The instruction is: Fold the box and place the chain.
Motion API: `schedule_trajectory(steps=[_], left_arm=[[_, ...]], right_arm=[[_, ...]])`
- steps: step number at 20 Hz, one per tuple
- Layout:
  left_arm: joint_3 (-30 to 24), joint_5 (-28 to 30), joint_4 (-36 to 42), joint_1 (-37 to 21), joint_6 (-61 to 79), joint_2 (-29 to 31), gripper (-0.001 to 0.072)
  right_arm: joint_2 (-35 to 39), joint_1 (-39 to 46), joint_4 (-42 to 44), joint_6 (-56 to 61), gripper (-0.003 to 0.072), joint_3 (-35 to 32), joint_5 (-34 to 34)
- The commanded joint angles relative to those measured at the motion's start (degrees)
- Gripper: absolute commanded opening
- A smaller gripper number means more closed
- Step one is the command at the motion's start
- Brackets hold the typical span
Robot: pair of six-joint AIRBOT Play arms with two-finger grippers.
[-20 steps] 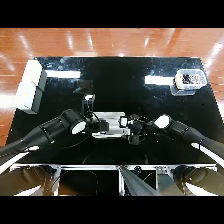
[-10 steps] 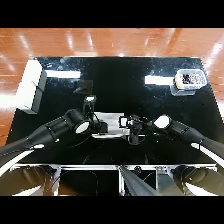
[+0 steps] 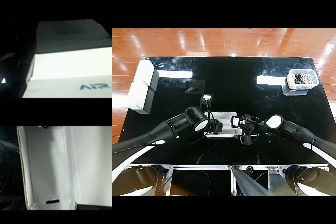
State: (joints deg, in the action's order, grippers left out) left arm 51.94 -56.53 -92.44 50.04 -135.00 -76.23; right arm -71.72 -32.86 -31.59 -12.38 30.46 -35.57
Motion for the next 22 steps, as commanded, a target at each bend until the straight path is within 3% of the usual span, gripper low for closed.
schedule_trajectory(steps=[1,4,9,14,22], left_arm=[[1.4,-2.8,-1.6,0.5,-0.1,-0.6,0.0539],[1.4,-4.2,-1.6,0.5,-0.1,-0.6,0.0443],[1.4,-9.8,-3.0,0.5,-0.4,-0.6,0.0441],[1.4,-5.6,-2.7,0.4,-3.5,-0.6,0.0440],[1.4,-5.2,-2.7,-0.3,-8.0,-0.6,0.0426]], right_arm=[[0.0,0.0,0.0,0.0,0.0578,0.0,-0.2],[0.0,0.0,0.1,0.0,0.0577,0.0,-0.2],[0.0,0.0,0.1,0.0,0.0577,0.0,-0.2],[0.0,-0.1,0.1,0.0,0.0578,0.0,-0.2],[0.0,0.0,0.1,0.0,0.0577,0.0,-0.2]])
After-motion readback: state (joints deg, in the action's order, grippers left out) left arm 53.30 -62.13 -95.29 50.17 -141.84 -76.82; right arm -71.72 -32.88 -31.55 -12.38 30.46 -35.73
